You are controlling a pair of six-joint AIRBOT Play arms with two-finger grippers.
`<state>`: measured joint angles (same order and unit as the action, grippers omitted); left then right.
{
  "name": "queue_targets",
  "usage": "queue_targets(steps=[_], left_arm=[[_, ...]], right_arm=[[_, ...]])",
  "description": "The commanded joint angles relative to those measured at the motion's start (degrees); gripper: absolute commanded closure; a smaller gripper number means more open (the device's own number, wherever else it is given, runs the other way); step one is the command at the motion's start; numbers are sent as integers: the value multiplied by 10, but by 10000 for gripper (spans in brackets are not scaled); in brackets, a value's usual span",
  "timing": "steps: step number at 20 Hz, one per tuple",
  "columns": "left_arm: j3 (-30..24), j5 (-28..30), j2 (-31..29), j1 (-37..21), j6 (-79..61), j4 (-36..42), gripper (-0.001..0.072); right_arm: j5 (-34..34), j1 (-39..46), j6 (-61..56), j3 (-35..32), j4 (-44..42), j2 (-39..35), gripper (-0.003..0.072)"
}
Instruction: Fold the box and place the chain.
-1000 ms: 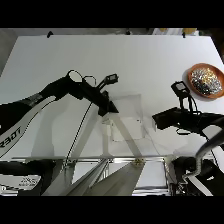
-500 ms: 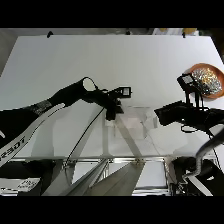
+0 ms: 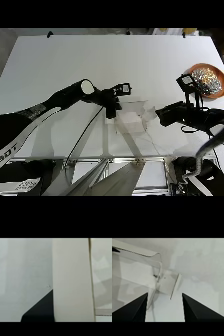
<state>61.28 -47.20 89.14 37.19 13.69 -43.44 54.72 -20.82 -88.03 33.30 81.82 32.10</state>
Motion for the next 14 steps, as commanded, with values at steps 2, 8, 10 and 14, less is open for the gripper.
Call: queue_targets(steps=[2,8,10,14], left_arm=[[-42,6,-11,0,-56,55,714],[-61,0,-9,0,-185,121,709],[-61,-2,-9,0,-188,113,709],[-61,-2,-9,0,-188,88,707]], right_arm=[[-1,-1,0,1,7,0,211],[-1,-1,0,1,7,0,211],[-1,-1,0,1,7,0,211],[-1,-1,0,1,7,0,211]])
